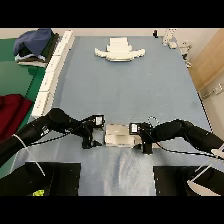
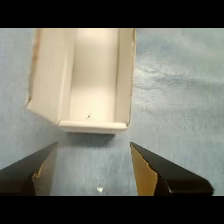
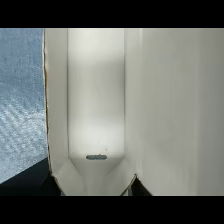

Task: Fold the box.

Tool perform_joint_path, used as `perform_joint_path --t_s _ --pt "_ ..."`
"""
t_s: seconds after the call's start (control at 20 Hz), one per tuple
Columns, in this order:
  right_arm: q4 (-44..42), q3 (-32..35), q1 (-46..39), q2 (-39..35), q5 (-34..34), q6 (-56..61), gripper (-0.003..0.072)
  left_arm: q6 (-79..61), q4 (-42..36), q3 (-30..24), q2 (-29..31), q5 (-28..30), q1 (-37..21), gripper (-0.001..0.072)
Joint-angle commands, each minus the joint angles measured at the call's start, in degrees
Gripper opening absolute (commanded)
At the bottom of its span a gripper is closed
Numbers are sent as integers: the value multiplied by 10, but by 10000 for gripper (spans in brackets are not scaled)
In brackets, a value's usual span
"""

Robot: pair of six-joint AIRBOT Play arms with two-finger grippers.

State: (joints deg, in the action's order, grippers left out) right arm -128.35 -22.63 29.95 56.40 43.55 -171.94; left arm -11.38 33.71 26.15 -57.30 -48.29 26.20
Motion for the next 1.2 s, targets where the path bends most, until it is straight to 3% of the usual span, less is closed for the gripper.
perform_joint_path --t_s 0.0,0.35,0.8,1.15 --pt "0 0 0 0 0 0 509 -34 -32 -5 -28 19 16 689" --pt "0 0 0 0 0 0 509 -98 -90 -5 -62 47 42 689" --pt "0 0 0 0 0 0 509 -76 -89 -12 -78 49 50 688" --pt "0 0 0 0 0 0 509 -35 -69 -11 -80 104 83 687"
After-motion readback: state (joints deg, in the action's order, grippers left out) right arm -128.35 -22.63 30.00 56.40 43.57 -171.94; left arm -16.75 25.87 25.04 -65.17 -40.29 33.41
